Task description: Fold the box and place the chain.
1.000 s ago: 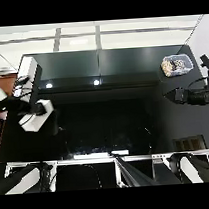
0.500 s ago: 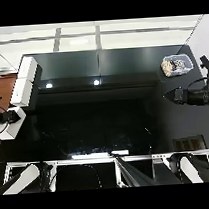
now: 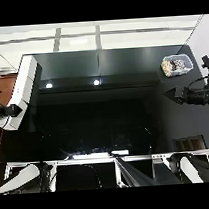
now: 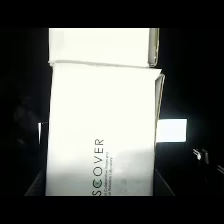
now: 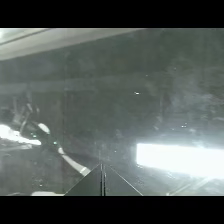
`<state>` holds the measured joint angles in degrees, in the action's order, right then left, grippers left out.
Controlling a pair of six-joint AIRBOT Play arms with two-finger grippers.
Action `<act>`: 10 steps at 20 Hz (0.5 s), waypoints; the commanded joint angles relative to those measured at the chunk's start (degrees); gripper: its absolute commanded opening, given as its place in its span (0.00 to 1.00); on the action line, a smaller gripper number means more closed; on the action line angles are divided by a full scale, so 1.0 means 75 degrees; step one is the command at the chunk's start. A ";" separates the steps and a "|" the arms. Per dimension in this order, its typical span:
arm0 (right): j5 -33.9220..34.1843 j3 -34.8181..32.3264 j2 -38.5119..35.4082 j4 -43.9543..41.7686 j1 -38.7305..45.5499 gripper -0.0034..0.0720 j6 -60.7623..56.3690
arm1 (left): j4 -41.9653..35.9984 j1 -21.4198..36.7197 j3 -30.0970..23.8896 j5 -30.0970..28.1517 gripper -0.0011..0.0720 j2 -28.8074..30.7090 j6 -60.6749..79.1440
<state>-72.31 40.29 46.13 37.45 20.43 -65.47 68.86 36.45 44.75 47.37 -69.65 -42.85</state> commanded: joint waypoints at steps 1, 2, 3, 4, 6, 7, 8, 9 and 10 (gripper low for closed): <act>-0.0003 -0.0003 -0.0003 -0.0251 0.0000 0.06 -0.0105 | -0.0274 -0.0006 0.0009 -0.0495 0.57 -0.0291 0.0154; 0.0026 -0.0003 -0.0003 -0.0254 0.0000 0.06 -0.0105 | -0.0274 -0.0006 0.0023 -0.0606 0.76 -0.0271 0.0154; 0.0029 -0.0003 -0.0003 -0.0254 -0.0009 0.06 -0.0102 | -0.0274 -0.0006 0.0093 -0.0644 0.95 -0.0251 0.0154; 0.0102 -0.0003 -0.0003 -0.0236 -0.0073 0.06 -0.0096 | -0.0300 -0.0012 0.0242 -0.0635 0.99 -0.0210 0.0114; 0.0539 -0.0003 -0.0003 -0.0251 -0.0353 0.06 -0.0096 | -0.0434 -0.0149 0.0662 -0.0632 0.99 -0.0023 0.0050; 0.0988 0.0000 -0.0003 -0.0245 -0.0641 0.06 -0.0096 | -0.0676 -0.0297 0.0921 -0.0627 0.99 0.0105 0.0050; 0.1457 0.0000 0.0009 -0.0242 -0.1026 0.06 -0.0096 | -0.1020 -0.0475 0.1166 -0.0533 0.99 0.0239 0.0052; 0.1865 0.0000 0.0032 -0.0178 -0.1448 0.06 -0.0096 | -0.1346 -0.0702 0.1349 -0.0446 0.95 0.0402 0.0050; 0.2261 0.0000 0.0061 0.0012 -0.1944 0.06 -0.0096 | -0.1699 -0.0994 0.1413 -0.0478 0.78 0.0621 0.0050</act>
<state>-63.83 40.29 46.30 35.92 12.67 -66.11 62.37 32.64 52.14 43.40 -67.81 -42.41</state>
